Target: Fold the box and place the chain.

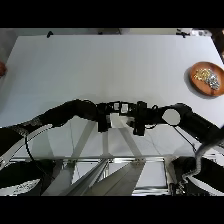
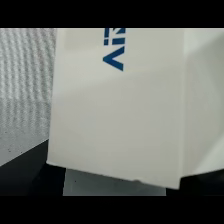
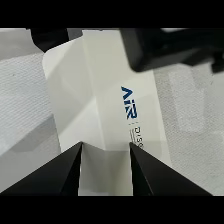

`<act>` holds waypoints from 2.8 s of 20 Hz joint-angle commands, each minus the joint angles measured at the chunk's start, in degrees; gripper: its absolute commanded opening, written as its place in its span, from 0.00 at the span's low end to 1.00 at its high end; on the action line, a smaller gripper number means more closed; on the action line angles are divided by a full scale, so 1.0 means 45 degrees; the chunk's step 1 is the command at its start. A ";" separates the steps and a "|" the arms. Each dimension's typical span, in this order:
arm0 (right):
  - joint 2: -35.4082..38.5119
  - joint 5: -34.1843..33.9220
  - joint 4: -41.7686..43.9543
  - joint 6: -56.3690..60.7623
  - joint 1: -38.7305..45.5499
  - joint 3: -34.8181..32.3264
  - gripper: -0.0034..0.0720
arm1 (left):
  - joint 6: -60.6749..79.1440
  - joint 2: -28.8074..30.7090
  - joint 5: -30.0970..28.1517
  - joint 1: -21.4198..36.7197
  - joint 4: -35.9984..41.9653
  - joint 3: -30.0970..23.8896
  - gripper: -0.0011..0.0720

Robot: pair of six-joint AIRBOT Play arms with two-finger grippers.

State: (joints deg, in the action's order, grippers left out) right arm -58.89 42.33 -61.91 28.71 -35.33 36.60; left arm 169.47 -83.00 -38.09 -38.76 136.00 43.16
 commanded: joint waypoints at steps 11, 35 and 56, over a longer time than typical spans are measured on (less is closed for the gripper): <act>0.0321 -0.0389 0.0005 0.0005 0.0024 0.0073 0.37 | 0.0010 0.0000 -0.0005 -0.0005 -0.0005 0.0005 0.39; -0.0491 -0.1015 -0.0301 0.1341 0.0010 0.0053 0.35 | 0.0010 0.0000 -0.0005 -0.0005 -0.0010 0.0005 0.39; 0.1778 -0.2433 0.0151 0.4697 0.0019 -0.0495 0.06 | 0.0010 0.0000 -0.0005 -0.0005 -0.0010 0.0005 0.39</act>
State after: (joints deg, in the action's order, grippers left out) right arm -52.38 35.40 -62.74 40.75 -35.22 34.54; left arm 169.56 -83.02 -38.30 -38.81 135.90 43.16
